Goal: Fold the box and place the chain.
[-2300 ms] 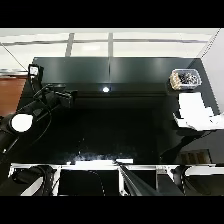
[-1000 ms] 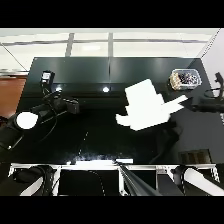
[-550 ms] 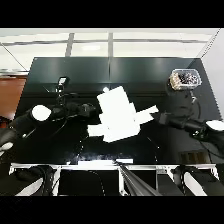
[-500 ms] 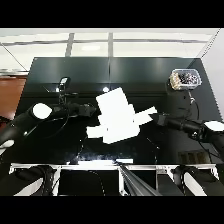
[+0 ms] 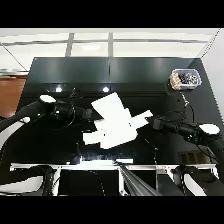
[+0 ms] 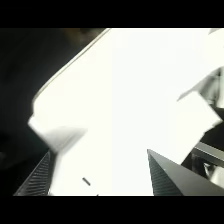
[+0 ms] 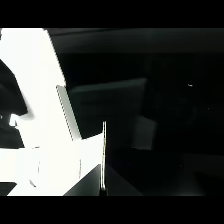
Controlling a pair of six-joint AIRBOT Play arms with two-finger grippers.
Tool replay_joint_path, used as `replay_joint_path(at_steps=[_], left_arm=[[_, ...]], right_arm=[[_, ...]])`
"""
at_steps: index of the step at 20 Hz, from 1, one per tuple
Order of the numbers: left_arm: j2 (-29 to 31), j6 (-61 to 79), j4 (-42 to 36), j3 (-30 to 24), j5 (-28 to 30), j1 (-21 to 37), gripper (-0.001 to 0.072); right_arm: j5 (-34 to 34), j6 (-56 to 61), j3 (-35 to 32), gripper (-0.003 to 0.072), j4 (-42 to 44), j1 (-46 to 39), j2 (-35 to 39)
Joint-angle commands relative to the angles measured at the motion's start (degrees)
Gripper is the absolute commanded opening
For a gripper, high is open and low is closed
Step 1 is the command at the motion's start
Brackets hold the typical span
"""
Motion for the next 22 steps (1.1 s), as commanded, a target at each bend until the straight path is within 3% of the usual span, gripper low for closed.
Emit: replay_joint_path(at_steps=[1, 4, 5, 7, 9, 11, 14, 15, 17, 18, 19, 20, 21, 22], left_arm=[[-4.2, 11.5, -8.5, 0.5, -4.5, -1.3, 0.0708], [-6.8, 13.0, -5.9, 3.1, -8.4, -3.0, 0.0649], [-7.6, 13.0, -5.1, 3.7, -9.4, -3.1, 0.0558], [-8.6, 13.0, -4.9, 3.9, -10.1, -2.9, 0.0461], [-9.7, 13.4, -4.7, 4.3, -10.8, -3.1, 0.0456], [-10.8, 15.1, -3.8, 5.3, -13.3, -3.0, 0.0189], [-11.7, 15.8, -1.9, 7.0, -16.2, -3.0, 0.0137], [-11.7, 15.9, -0.4, 7.5, -16.3, -3.0, 0.0049], [-11.7, 16.0, 2.8, 8.5, -16.8, -3.0, 0.0031], [-11.7, 16.0, 4.1, 9.0, -16.7, -3.0, 0.0030], [-11.7, 16.0, 5.0, 9.4, -16.7, -3.0, 0.0028], [-11.6, 15.9, 5.1, 9.9, -16.6, -3.1, 0.0027], [-11.0, 15.9, 5.1, 10.2, -16.0, -3.2, 0.0026], [-9.8, 15.5, 5.3, 10.2, -14.8, -3.6, 0.0025]], right_arm=[[-0.2, 0.0, 0.0, 0.0022, 0.1, 0.2, 0.0], [-0.3, 0.0, 0.0, 0.0022, 0.1, 0.2, 0.0], [-0.6, 0.0, 0.0, 0.0022, -0.1, 0.2, 0.0], [-0.8, 0.0, 0.0, 0.0022, -0.5, 0.2, 0.0], [-0.8, 0.0, 0.0, 0.0022, -0.5, 0.2, 0.0], [-1.1, 0.0, 0.0, 0.0022, -0.5, 0.2, 0.0], [-1.6, 0.0, 0.0, 0.0022, -0.8, 0.2, 0.0], [-1.6, 0.0, 0.0, 0.0022, -1.3, 0.2, 0.0], [-1.6, 0.0, 0.0, 0.0023, -3.5, 0.2, 0.0], [-1.7, 0.1, 0.2, 0.0058, -5.7, 0.2, 0.0], [-1.8, 1.0, 1.0, 0.0334, -8.8, 0.0, 0.1], [-1.5, 3.0, 2.7, 0.0672, -12.6, -0.5, 0.1], [-0.6, 4.3, 4.9, 0.0719, -16.6, -1.1, 0.1], [2.0, 4.3, 8.1, 0.0718, -20.7, -1.9, 0.1]])
